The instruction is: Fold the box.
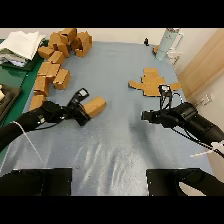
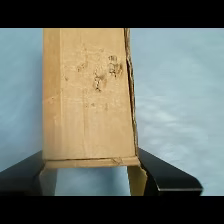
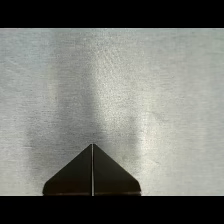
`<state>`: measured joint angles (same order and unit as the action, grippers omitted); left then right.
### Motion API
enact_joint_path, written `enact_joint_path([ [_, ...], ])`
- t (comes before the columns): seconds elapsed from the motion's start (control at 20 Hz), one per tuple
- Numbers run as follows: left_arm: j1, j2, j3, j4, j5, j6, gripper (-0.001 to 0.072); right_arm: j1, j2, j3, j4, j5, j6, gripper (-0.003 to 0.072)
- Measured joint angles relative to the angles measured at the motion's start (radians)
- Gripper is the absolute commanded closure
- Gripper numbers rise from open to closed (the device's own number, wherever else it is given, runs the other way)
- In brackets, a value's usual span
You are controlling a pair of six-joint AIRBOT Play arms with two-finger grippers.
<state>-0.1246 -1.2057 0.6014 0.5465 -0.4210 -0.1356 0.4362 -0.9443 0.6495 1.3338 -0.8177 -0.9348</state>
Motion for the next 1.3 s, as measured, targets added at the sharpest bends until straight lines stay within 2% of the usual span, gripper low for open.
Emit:
enact_joint_path([
  [0.2, 0.219, 0.005, 0.0, 0.183, 0.008, -0.207, 0.0155, 0.0, -0.002, 0.0, -0.003, 0.003, 0.002, 0.068],
  [0.35, 0.341, 0.005, 0.0, 0.24, 0.031, -0.296, 0.0155, 0.0, -0.003, 0.0, -0.003, 0.017, 0.003, 0.068],
  [0.45, 0.388, -0.003, 0.003, 0.259, 0.063, -0.333, 0.0155, 0.0, -0.003, 0.0, -0.003, 0.025, 0.003, 0.068],
  [0.65, 0.411, -0.05, 0.042, 0.262, 0.105, -0.365, 0.0155, 0.0, -0.003, 0.0, -0.003, 0.038, 0.003, 0.068],
  [0.85, 0.415, -0.135, 0.129, 0.231, 0.12, -0.386, 0.0155, 0.0, -0.003, 0.0, 0.004, 0.05, 0.003, 0.0679],
  [1.1, 0.416, -0.253, 0.266, 0.212, 0.106, -0.42, 0.0155, 0.0, -0.003, 0.0, 0.008, 0.059, 0.003, 0.068],
  [1.3, 0.416, -0.315, 0.325, 0.208, 0.089, -0.433, 0.0155, 0.0, -0.003, 0.0, 0.008, 0.067, 0.003, 0.068],
])
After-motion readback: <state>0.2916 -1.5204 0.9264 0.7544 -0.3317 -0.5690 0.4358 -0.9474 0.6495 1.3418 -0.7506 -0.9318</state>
